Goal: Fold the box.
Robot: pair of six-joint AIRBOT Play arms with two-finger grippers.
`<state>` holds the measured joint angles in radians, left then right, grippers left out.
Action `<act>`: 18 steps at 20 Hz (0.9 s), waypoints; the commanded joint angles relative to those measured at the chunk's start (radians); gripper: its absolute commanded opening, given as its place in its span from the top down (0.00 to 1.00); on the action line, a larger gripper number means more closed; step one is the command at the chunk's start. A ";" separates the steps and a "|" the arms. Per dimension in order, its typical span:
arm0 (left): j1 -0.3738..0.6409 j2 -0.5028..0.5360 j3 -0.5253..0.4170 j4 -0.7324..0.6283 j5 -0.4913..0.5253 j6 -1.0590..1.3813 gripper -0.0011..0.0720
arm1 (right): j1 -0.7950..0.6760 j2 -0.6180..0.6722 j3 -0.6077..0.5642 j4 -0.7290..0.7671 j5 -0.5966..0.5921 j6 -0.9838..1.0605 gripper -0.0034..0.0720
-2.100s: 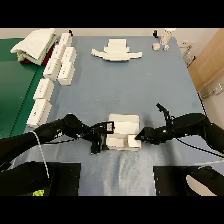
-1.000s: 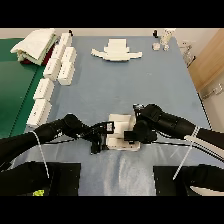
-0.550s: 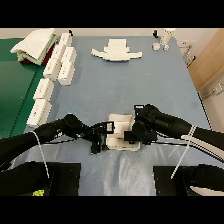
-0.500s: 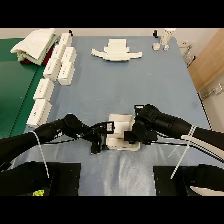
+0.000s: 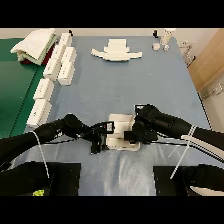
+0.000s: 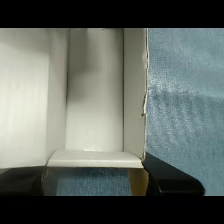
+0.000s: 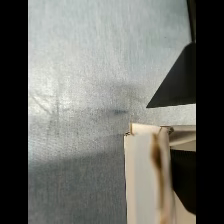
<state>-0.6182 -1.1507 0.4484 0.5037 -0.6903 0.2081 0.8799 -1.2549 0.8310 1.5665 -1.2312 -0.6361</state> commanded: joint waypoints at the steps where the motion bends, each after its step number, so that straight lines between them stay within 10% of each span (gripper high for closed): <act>1: 0.001 0.000 0.000 0.000 0.000 0.000 0.29 | 0.001 -0.001 0.001 0.000 0.000 0.000 0.52; 5: 0.001 0.000 0.000 0.000 0.000 0.000 0.29 | 0.001 -0.001 0.001 0.000 -0.001 0.000 0.95; 9: 0.001 0.000 0.000 0.000 0.000 0.000 0.29 | 0.001 -0.001 0.001 0.000 0.001 0.000 0.95; 11: 0.001 0.000 0.000 0.000 0.000 0.000 0.29 | 0.001 -0.001 0.001 0.000 0.001 0.000 0.45; 18: 0.001 0.000 0.000 0.000 0.000 0.000 0.29 | 0.000 -0.001 0.001 -0.001 0.000 -0.001 0.39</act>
<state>-0.6182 -1.1507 0.4484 0.5037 -0.6903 0.2081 0.8803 -1.2560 0.8310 1.5658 -1.2346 -0.6361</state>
